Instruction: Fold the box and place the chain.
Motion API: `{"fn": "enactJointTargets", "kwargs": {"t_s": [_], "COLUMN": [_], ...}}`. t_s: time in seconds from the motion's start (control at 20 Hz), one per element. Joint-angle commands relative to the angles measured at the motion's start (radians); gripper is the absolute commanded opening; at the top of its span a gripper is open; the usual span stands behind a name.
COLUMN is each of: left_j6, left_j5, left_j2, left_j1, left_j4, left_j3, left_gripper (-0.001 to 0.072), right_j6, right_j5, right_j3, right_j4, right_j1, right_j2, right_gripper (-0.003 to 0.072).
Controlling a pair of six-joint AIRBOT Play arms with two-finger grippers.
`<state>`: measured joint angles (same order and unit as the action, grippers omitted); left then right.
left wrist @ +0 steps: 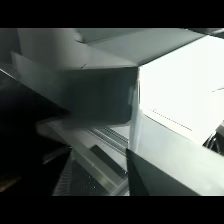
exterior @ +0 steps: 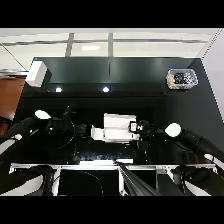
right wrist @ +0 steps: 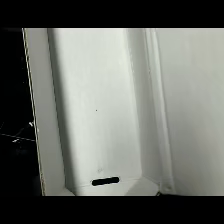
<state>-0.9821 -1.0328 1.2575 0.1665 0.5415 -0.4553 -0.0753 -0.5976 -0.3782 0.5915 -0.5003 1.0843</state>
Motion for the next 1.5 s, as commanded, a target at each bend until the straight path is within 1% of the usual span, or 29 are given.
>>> {"fn": "enactJointTargets", "kwargs": {"t_s": [0.0,0.05,0.2,0.35,0.45,0.55,0.8,0.95,1.05,1.2,1.3,1.4,1.45], "left_j6": [0.037,0.050,0.078,0.077,0.034,-0.042,-0.260,-0.454,-0.597,-0.832,-0.883,-0.895,-0.908], "left_j5": [-0.044,-0.054,-0.093,-0.089,-0.048,0.017,0.184,0.227,0.224,0.178,0.135,0.107,0.094], "left_j2": [0.002,0.002,0.002,0.002,0.002,0.002,0.002,0.002,0.002,0.002,0.002,0.002,0.002], "left_j1": [0.007,0.007,0.023,0.081,0.134,0.192,0.376,0.464,0.511,0.570,0.594,0.604,0.605], "left_j4": [-0.008,-0.008,-0.008,-0.008,0.005,0.058,0.190,0.343,0.478,0.688,0.746,0.748,0.748], "left_j3": [-0.038,-0.051,-0.089,-0.129,-0.155,-0.176,-0.221,-0.266,-0.305,-0.356,-0.380,-0.386,-0.388], "left_gripper": [0.0541,0.0633,0.0642,0.0642,0.0642,0.0642,0.0642,0.0642,0.0640,0.0622,0.0618,0.0609,0.0511], "right_j6": [0.000,0.000,0.000,0.000,0.000,0.000,0.000,0.001,0.001,0.001,0.001,0.000,0.001], "right_j5": [0.000,0.000,0.000,0.000,0.001,0.001,0.001,0.001,0.001,0.001,0.001,0.001,0.001], "right_j3": [0.000,0.000,0.000,0.000,0.000,0.000,0.000,0.000,0.000,0.000,0.000,0.000,0.000], "right_j4": [0.000,0.000,0.000,0.000,0.000,0.000,0.000,0.000,0.000,0.000,0.000,0.000,0.000], "right_j1": [0.000,-0.001,0.000,0.000,0.000,0.000,0.000,-0.001,0.000,0.000,0.000,0.000,-0.001], "right_j2": [0.000,0.000,0.000,0.000,0.000,0.000,0.000,0.000,0.000,0.000,0.000,0.000,0.000], "right_gripper": [0.0424,0.0424,0.0424,0.0424,0.0424,0.0424,0.0424,0.0424,0.0424,0.0424,0.0424,0.0424,0.0423]}}
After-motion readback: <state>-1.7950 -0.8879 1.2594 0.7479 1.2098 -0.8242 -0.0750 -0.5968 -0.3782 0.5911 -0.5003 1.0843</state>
